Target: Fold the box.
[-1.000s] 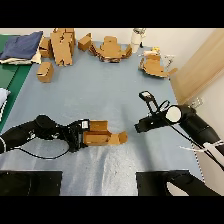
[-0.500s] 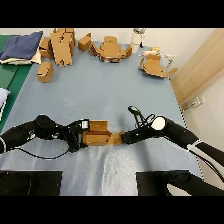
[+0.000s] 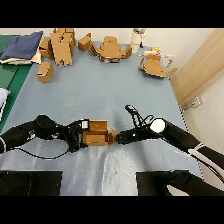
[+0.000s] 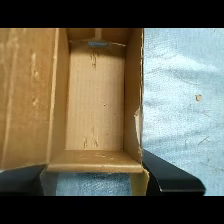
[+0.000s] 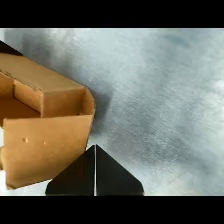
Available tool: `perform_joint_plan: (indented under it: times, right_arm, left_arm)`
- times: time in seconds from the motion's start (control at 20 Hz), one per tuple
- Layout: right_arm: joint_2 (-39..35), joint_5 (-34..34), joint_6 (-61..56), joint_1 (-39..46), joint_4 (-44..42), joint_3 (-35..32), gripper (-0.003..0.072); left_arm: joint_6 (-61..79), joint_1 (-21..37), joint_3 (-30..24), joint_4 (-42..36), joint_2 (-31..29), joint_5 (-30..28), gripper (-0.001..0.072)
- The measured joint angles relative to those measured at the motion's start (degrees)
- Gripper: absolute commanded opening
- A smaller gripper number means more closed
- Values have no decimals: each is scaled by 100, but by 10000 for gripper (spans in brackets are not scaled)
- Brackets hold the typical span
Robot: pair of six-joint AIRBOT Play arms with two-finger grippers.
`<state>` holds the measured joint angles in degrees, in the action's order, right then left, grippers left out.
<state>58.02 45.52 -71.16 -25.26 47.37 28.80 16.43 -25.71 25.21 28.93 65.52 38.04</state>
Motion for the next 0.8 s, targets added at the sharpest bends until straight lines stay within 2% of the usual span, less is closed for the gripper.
perform_joint_plan:
  times: [0.3, 0.35, 0.4, 0.45, 0.8]
  right_arm:
    - [-142, -74, -74, -17, -328, 31, 67]
    - [-149, -79, -81, -17, -363, 44, 129]
    - [-153, -92, -83, -17, -391, 59, 224]
    - [-157, -98, -83, -15, -413, 79, 235]
    - [-162, -103, -83, -17, -623, 129, 236]
  left_arm:
    - [0, -2, 0, 0, 0, 0, 469]
    - [0, -2, 0, 0, 0, 0, 469]
    - [0, -2, 0, 0, 0, 0, 469]
    - [0, 0, 0, 0, 0, 0, 470]
    - [0, -2, 0, 0, 0, 0, 469]
